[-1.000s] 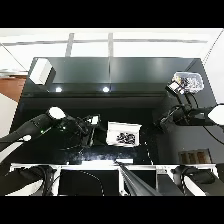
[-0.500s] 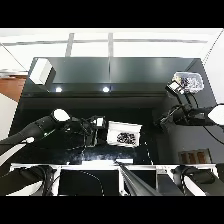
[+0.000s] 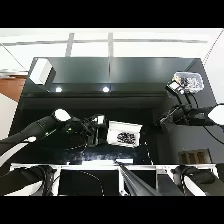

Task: Fold the box and place the chain.

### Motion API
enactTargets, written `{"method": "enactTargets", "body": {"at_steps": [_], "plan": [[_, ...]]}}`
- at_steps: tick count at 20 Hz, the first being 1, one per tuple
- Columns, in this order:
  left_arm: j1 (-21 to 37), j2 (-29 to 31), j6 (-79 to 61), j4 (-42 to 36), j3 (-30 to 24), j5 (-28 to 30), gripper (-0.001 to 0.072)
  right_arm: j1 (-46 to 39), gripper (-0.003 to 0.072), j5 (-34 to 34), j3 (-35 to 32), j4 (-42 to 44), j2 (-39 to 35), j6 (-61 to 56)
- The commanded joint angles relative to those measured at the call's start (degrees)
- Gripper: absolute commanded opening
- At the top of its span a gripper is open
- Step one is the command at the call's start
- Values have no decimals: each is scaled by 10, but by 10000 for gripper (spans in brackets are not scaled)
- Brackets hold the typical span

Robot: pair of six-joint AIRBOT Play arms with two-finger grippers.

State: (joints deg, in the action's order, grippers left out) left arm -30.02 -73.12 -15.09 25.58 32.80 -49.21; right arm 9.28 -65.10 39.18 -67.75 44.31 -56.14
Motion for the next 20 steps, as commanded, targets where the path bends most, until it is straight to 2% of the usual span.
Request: {"method": "enactTargets", "body": {"at_steps": [1, 11, 15, 17, 18, 19, 20], "plan": [[0, -4, 3, -11, 1, -7, 705, 0, 717, 0, 0, 2, 0, 0], [-15, -12, 5, -1, 10, -5, 705, 0, 717, 2, 0, 2, 0, 0], [-29, -13, 19, 4, 13, 17, 693, 0, 716, 11, 0, 2, 0, 0], [-29, -16, 25, 5, 15, 18, 624, 0, 717, 11, 0, 2, 0, 0], [-29, -16, 30, 5, 15, 23, 530, 0, 717, 11, 0, 2, 0, 0], [-29, -16, 30, 5, 15, 24, 472, 0, 717, 13, 0, 2, 0, 0], [-29, -16, 30, 5, 15, 24, 460, 0, 718, 17, 0, 2, 0, 0]]}}
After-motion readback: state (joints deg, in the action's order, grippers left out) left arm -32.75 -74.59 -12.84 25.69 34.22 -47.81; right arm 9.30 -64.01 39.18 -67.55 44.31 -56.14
